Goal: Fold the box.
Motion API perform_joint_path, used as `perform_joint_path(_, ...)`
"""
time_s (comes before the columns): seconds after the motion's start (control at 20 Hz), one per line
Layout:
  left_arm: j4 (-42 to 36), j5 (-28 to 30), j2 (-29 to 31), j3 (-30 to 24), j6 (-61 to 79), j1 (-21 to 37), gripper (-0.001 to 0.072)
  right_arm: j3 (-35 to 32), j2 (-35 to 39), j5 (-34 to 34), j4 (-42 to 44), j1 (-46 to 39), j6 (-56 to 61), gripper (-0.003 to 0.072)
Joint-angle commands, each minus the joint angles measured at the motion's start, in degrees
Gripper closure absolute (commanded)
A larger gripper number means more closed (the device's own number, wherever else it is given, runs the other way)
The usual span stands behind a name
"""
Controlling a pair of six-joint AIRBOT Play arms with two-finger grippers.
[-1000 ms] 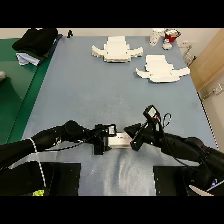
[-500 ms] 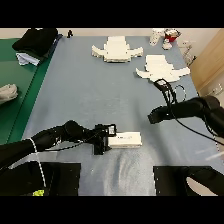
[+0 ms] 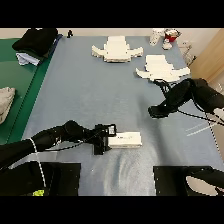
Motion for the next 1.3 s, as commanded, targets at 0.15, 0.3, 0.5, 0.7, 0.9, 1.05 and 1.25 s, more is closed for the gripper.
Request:
perform_joint_path(0.15,0.0,0.2,0.0,0.2,-0.5,0.2,0.0286,0.8,-1.1,-1.3,1.1,-0.2,1.0,0.0678)
perform_joint_path(0.3,0.3,0.2,1.9,0.4,-4.3,2.7,0.0286,0.8,-1.1,-1.3,1.1,-0.2,1.0,0.0678)
perform_joint_path(0.5,5.4,0.0,9.4,0.4,-19.9,12.0,0.0286,0.8,-1.1,-1.3,1.1,-0.2,1.0,0.0678)
perform_joint_path(0.7,26.4,-0.5,13.9,1.9,-44.8,26.4,0.0286,0.8,-1.1,-1.3,1.1,-0.2,1.0,0.0678)
perform_joint_path(0.9,38.8,-1.0,9.3,8.3,-51.6,40.3,0.0286,0.8,-1.1,-1.3,1.1,-0.2,1.0,0.0677)
perform_joint_path(1.05,38.8,-0.9,-0.9,18.3,-51.7,47.0,0.0286,0.8,-1.1,-1.3,1.1,-0.2,1.0,0.0678)
perform_joint_path(1.25,38.8,-0.3,-17.9,35.7,-52.0,50.0,0.0286,0.8,-1.1,-1.3,1.1,-0.2,1.0,0.0678)
